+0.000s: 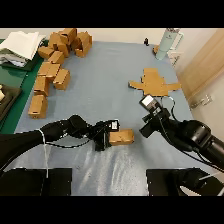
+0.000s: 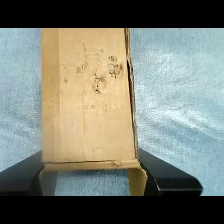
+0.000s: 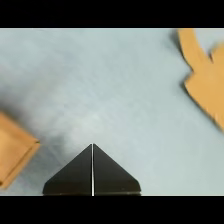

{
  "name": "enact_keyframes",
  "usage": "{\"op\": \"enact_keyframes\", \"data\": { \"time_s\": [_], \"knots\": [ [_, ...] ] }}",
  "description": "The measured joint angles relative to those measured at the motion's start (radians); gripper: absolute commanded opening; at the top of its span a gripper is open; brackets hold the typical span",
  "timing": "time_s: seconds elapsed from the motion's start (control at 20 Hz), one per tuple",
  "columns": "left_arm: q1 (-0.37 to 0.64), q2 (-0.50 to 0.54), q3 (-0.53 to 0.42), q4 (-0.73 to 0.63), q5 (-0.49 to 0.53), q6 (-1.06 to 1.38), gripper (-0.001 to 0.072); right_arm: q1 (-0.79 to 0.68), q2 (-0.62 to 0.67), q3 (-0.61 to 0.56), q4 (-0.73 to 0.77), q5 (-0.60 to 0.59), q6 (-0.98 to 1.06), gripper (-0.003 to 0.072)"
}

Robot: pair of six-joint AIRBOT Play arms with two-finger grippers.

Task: Fold the box.

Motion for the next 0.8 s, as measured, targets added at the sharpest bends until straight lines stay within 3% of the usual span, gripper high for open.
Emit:
{"op": "enact_keyframes", "data": {
  "time_s": [0.35, 0.8],
  "knots": [
    [0.000, 0.001, 0.001, 0.000, 0.000, 0.000, 0.0555, -0.196, -0.186, 0.083, 0.135, -0.127, 0.255, 0.0007],
    [0.072, 0.053, 0.002, 0.002, 0.032, -0.089, 0.0554, -0.232, -0.260, 0.100, 0.159, -0.045, 0.432, 0.0007]
  ]
}}
